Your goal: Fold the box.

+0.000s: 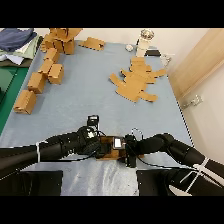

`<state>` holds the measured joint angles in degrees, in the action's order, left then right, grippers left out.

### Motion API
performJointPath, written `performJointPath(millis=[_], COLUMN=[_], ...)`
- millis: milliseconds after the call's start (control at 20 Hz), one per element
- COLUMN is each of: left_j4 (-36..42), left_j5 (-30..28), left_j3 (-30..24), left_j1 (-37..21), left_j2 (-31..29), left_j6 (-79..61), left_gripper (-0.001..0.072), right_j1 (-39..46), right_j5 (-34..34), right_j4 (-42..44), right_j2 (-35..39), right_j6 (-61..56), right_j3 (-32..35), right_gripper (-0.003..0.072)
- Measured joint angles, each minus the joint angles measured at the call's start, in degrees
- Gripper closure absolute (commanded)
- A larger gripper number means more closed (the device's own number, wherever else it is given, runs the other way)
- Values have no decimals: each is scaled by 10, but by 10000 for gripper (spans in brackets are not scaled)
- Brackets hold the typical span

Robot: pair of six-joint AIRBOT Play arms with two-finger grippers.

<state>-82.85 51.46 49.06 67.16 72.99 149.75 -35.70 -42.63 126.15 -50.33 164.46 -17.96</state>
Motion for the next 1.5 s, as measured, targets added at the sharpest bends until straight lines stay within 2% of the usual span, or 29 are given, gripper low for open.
performJointPath(millis=[50, 100, 200, 550, 600, 650, 700, 1300, 1500], left_j4=[0, 5, 13, 6, 5, 4, 1, -22, -28], left_j5=[-1, -10, -20, 34, 37, 40, 43, 55, 71], left_j3=[2, 4, 8, 14, 16, 18, 20, 39, 43], left_j1=[0, 0, 0, -1, -1, -1, -1, 0, 0], left_j2=[0, 0, 0, -2, -2, -2, -2, -2, -10], left_j6=[-2, -4, -7, -12, -13, -13, -15, -38, -41], left_gripper=[376, 153, 146, 148, 225, 335, 370, 369, 347], right_j1=[0, 0, 0, 0, 0, 0, 0, 0, 0], right_j5=[0, 0, 0, 1, 1, 1, 1, 1, 1], right_j4=[-1, -1, 0, 0, 0, 0, 0, 1, 1], right_j2=[0, 0, 0, 0, 0, 0, 0, 0, 0], right_j6=[0, 0, 0, 0, 0, 0, -1, -1, -1], right_j3=[0, 0, 0, 0, 0, 0, 0, 0, 0], right_gripper=[258, 258, 258, 258, 258, 258, 258, 258, 258])
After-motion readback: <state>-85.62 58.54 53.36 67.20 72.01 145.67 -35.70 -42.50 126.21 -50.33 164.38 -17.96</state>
